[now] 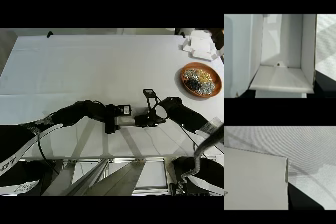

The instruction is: Fold the box and place the chain.

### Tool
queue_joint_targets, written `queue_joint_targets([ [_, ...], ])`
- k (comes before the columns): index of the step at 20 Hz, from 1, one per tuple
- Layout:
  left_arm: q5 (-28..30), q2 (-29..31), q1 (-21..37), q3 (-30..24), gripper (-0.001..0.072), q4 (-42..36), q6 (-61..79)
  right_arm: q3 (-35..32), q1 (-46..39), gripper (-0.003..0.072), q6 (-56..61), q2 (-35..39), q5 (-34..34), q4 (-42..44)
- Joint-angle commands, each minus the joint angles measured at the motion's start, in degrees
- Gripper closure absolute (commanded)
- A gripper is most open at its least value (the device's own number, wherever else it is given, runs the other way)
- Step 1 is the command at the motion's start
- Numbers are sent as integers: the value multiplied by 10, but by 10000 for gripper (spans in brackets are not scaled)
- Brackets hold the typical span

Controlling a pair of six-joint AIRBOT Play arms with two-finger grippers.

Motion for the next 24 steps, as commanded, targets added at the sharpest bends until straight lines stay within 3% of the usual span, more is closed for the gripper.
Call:
queue_joint_targets([
  [1,0,0,0,0,374,0,-1,0,1,532,1,-2,2,-7],
  [2,0,0,0,0,374,0,-1,0,1,528,1,-2,1,-7],
  [4,0,0,0,0,374,0,-1,1,6,407,1,-2,1,-9],
  [12,0,0,0,0,374,0,-1,47,47,411,50,-44,49,-50],
  [14,0,0,0,0,374,0,-1,47,47,440,62,-47,53,-50],
  [16,0,0,0,0,374,0,-1,47,47,554,61,-47,58,-50],
  [17,0,0,0,0,374,0,-1,47,47,685,61,-47,59,-50],
  [21,0,0,0,0,374,0,-1,47,47,680,61,-47,58,-50],
  [22,0,0,0,0,374,0,-1,47,50,674,61,-47,55,-49],
  [23,0,0,0,0,374,0,-1,47,55,591,62,-47,49,-49],
  [24,0,0,0,0,374,0,-1,47,59,462,63,-47,39,-49],
])
